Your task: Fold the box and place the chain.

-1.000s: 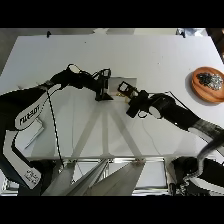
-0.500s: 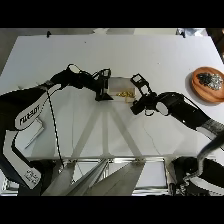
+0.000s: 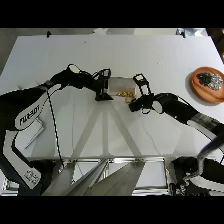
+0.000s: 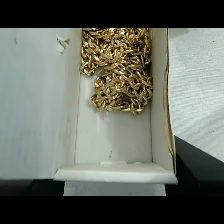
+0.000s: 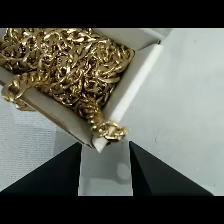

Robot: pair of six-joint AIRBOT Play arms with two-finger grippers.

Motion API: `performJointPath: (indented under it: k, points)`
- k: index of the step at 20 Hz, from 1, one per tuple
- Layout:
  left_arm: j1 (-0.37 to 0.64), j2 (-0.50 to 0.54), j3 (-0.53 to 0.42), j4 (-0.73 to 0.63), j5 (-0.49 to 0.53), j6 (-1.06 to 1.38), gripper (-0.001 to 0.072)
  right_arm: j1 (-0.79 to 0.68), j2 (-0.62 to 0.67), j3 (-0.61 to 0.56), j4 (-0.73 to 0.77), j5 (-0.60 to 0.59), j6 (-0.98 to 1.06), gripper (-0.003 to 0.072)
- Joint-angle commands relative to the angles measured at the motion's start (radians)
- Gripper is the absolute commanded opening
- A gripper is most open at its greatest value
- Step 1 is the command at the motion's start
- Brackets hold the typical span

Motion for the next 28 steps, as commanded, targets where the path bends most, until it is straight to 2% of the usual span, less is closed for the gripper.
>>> performJointPath:
  k: [1, 2, 3, 4, 5, 8, 12, 16, 21, 27, 28]
  points:
    - [0.000, -0.001, 0.000, 0.000, 0.000, 0.000, 0.0218, 0.000, -0.041, 0.000, 0.005, -0.051, 0.005, 0.0235]
    - [0.000, -0.001, 0.000, 0.000, 0.000, 0.000, 0.0218, 0.000, -0.044, 0.000, 0.004, -0.055, 0.005, 0.0169]
    - [0.000, -0.001, 0.000, 0.000, 0.000, 0.000, 0.0218, 0.000, -0.044, 0.000, 0.003, -0.053, -0.005, 0.0139]
    - [0.000, -0.001, 0.000, 0.000, 0.000, 0.000, 0.0218, 0.000, -0.044, 0.000, 0.001, -0.045, -0.019, 0.0058]
    - [0.000, -0.001, 0.000, 0.000, 0.000, 0.000, 0.0218, 0.000, -0.043, 0.000, -0.001, -0.035, -0.042, 0.0010]
    - [0.000, -0.001, 0.000, 0.000, 0.000, 0.000, 0.0218, 0.000, -0.021, 0.000, -0.001, 0.002, -0.087, 0.0009]
    - [0.000, -0.001, 0.000, 0.000, 0.001, 0.000, 0.0218, 0.000, 0.102, 0.000, 0.000, 0.023, -0.085, 0.0009]
    - [0.000, -0.001, 0.000, 0.000, 0.000, 0.000, 0.0218, 0.000, 0.218, 0.021, 0.000, -0.063, -0.085, 0.0006]
    - [0.000, -0.001, 0.000, 0.000, 0.000, 0.000, 0.0218, 0.000, 0.204, 0.060, 0.004, -0.195, -0.081, 0.0008]
    - [0.000, -0.001, 0.000, 0.000, 0.000, 0.000, 0.0218, 0.000, 0.115, 0.060, 0.004, -0.130, -0.077, 0.0013]
    - [0.000, -0.001, 0.000, 0.000, 0.000, 0.000, 0.0218, 0.000, 0.105, 0.060, 0.004, -0.129, -0.077, 0.0066]
